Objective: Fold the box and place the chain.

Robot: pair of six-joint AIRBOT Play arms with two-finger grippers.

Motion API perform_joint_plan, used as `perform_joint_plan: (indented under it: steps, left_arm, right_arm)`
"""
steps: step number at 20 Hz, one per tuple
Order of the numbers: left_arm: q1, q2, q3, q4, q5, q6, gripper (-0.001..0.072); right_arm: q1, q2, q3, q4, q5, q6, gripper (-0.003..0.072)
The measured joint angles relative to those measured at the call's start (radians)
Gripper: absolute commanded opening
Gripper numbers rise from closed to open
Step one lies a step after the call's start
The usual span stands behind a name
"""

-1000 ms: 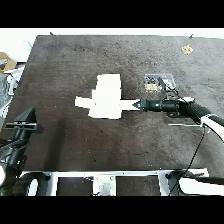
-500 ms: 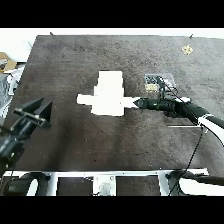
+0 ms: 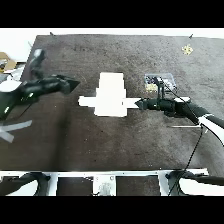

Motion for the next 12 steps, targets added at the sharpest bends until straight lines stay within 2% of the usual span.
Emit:
perform_joint_plan:
  steps: [4,8,10,12]
  left_arm:
    - [-0.048,-0.342,0.413,0.202,-0.175,-0.192,0.0389]
    - [-0.064,-0.601,0.763,0.296,-0.344,-0.344,0.0418]
    - [-0.068,-0.710,0.897,0.316,-0.429,-0.406,0.0419]
    - [-0.069,-0.799,0.983,0.328,-0.494,-0.451,0.0419]
  right_arm:
    - [0.000,0.000,0.001,-0.004,0.001,-0.033,0.0002]
    - [0.000,0.000,0.001,-0.007,0.002,-0.063,0.0002]
    - [0.000,0.000,0.001,-0.009,0.002,-0.075,0.0002]
    - [0.000,0.000,0.001,-0.016,0.002,-0.080,0.0003]
